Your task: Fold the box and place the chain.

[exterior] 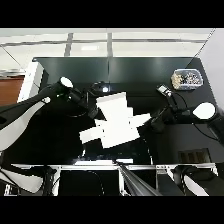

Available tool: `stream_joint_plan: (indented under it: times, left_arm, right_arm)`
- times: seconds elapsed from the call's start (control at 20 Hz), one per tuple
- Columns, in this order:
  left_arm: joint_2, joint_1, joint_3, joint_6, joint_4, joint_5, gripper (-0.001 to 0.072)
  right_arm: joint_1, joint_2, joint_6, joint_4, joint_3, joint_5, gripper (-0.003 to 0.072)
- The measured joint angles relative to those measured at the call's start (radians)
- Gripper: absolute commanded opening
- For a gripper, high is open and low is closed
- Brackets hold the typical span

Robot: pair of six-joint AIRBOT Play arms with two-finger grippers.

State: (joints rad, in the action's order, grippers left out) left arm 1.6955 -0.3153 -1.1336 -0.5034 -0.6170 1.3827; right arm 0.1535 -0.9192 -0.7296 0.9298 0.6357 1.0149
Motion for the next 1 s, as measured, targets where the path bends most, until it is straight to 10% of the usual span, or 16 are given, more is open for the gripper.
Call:
stream_joint_plan:
  times: [0.35,1.0]
  left_arm:
    - [-0.253,-0.097,0.234,0.288,0.028,-0.315,0.0024]
    - [-0.247,-0.186,0.300,0.643,-0.046,-0.563,0.0024]
  right_arm:
    - [-0.001,0.000,0.156,0.099,0.048,0.148,0.0608]
    - [0.176,-0.023,0.437,0.007,-0.122,-0.099,0.0608]
